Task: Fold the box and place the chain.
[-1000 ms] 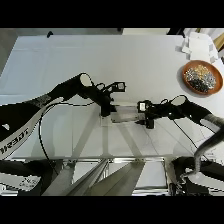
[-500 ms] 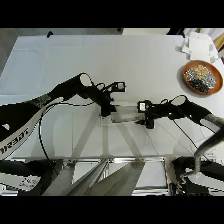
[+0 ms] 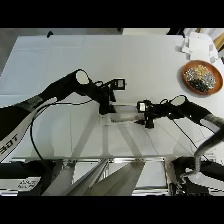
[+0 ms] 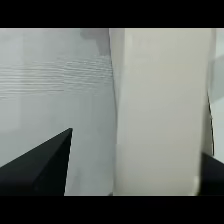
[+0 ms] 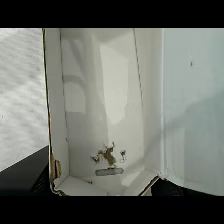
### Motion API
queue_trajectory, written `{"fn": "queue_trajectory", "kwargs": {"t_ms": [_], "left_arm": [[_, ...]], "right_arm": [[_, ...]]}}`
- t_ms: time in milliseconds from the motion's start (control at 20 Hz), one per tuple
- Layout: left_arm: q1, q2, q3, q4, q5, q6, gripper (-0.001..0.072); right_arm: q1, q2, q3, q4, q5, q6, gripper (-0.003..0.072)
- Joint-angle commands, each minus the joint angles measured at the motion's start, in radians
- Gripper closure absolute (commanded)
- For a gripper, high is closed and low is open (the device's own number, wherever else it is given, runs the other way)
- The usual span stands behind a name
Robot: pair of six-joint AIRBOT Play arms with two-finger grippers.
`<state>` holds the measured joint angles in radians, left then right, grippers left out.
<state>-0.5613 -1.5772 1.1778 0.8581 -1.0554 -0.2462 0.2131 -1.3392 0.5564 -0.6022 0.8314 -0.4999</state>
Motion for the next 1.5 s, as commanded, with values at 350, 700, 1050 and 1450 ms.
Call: {"fn": "queue_trajectory", "kwargs": {"t_ms": [350, 700, 1050, 1450], "left_arm": [[-0.002, 0.220, 0.000, 0.196, -0.301, -0.285, 0.0708], [-0.002, 0.210, -0.085, -0.179, -0.095, -0.326, 0.0708], [-0.002, 0.087, -0.124, -0.244, 0.258, -0.435, 0.0708], [-0.002, -0.029, -0.124, -0.195, 0.306, -0.613, 0.0709]], "right_arm": [[0.000, 0.001, 0.000, 0.000, 0.003, 0.002, 0.0275], [0.000, 0.001, 0.000, 0.000, 0.003, 0.002, 0.0275], [0.000, 0.001, 0.000, 0.000, 0.003, 0.002, 0.0275], [0.000, 0.001, 0.000, 0.000, 0.003, 0.002, 0.0275]]}}
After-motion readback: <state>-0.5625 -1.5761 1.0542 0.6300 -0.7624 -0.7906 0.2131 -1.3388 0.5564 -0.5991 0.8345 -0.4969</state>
